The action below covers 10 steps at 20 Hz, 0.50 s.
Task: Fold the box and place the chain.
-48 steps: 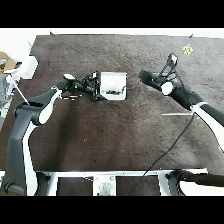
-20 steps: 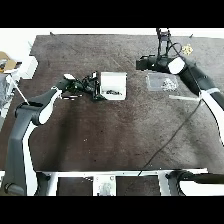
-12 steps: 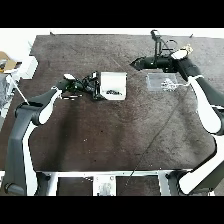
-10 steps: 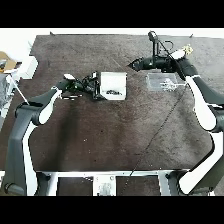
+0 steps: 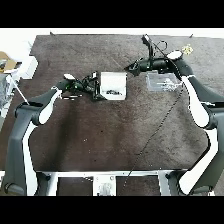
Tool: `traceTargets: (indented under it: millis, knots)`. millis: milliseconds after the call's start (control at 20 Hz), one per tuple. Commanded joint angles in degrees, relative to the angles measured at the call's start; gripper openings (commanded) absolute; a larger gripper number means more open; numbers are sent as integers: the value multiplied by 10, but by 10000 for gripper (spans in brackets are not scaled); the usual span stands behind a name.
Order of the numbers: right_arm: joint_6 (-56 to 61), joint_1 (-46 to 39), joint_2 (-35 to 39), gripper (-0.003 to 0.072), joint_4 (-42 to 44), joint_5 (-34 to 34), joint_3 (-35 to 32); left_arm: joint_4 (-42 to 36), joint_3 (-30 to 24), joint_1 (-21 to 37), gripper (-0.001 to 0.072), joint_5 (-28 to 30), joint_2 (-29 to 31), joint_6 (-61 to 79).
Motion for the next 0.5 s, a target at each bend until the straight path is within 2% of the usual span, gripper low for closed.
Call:
traceTargets:
  millis: [0,250,450]
  knots:
    - [-18,3,0,17,-6,53,-10,0,0,0,344,0,0,0]
    - [-35,3,5,17,-14,83,-46,0,0,0,344,0,0,0]
    - [-81,3,59,17,-14,76,-108,0,0,0,344,0,0,0]
